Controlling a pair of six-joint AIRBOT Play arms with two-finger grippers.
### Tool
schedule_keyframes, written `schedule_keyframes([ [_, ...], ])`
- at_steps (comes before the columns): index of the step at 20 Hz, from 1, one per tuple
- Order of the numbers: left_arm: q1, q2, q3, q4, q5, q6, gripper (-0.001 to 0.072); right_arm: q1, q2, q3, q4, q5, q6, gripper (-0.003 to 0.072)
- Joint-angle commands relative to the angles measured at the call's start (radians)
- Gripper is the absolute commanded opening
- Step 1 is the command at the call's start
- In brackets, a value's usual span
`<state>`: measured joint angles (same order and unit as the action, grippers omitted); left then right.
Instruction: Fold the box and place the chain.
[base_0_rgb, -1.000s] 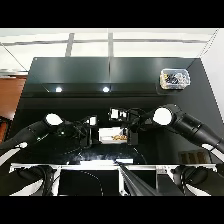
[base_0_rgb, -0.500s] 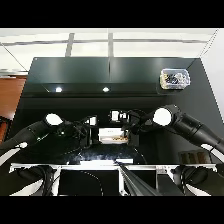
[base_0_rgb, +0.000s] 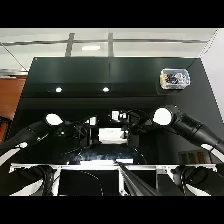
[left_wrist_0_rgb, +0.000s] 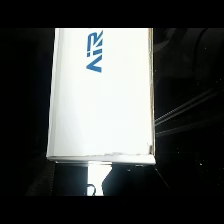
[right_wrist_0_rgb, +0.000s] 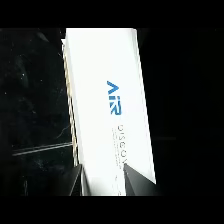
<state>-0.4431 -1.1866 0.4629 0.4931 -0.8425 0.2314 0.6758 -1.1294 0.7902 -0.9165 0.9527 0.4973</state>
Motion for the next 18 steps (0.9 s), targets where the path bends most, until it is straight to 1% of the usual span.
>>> schedule_keyframes([
  [1,0.0,-0.001,-0.001,0.0,0.0,0.0,0.0488,0.0,0.0,0.0,0.004,0.001,0.0,0.0327],
  [6,0.0,-0.001,-0.001,0.0,0.0,0.0,0.0488,0.0,0.0,0.0,0.007,0.006,0.001,0.0326],
  [9,0.0,-0.001,-0.001,0.0,0.0,0.0,0.0488,0.0,-0.002,0.0,0.007,0.006,0.047,0.0325],
  [18,0.0,-0.001,-0.001,0.0,0.0,0.0,0.0487,0.02,-0.024,-0.002,0.006,0.004,0.049,0.0325],
])
